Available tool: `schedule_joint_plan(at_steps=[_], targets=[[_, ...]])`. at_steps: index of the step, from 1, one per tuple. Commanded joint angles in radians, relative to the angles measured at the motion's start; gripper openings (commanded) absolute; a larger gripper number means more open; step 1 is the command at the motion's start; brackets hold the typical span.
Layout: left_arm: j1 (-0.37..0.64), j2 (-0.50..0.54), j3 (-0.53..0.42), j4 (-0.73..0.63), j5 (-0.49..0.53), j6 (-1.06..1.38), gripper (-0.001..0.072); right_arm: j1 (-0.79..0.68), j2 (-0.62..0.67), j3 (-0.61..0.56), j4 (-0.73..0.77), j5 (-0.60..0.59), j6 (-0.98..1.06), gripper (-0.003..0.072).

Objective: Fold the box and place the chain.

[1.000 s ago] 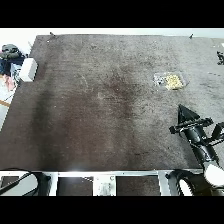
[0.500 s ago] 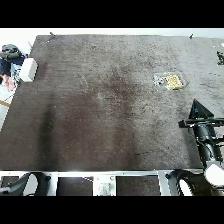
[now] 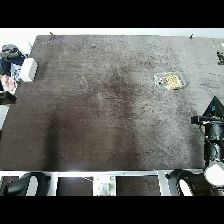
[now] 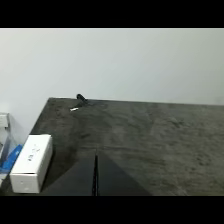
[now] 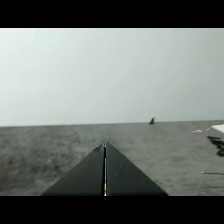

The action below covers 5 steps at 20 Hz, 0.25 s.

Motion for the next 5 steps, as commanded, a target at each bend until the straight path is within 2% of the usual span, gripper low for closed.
schedule_joint_plan(at_steps=[1,5], targets=[[-0.131,0.013,-0.010,0.001,0.087,0.038,0.0004,0.000,0.001,0.000,-0.001,-0.058,0.000,0.0014],[-0.145,0.013,-0.010,0.001,0.092,0.036,0.0009,0.000,0.001,0.000,-0.001,-0.060,0.000,0.0014]])
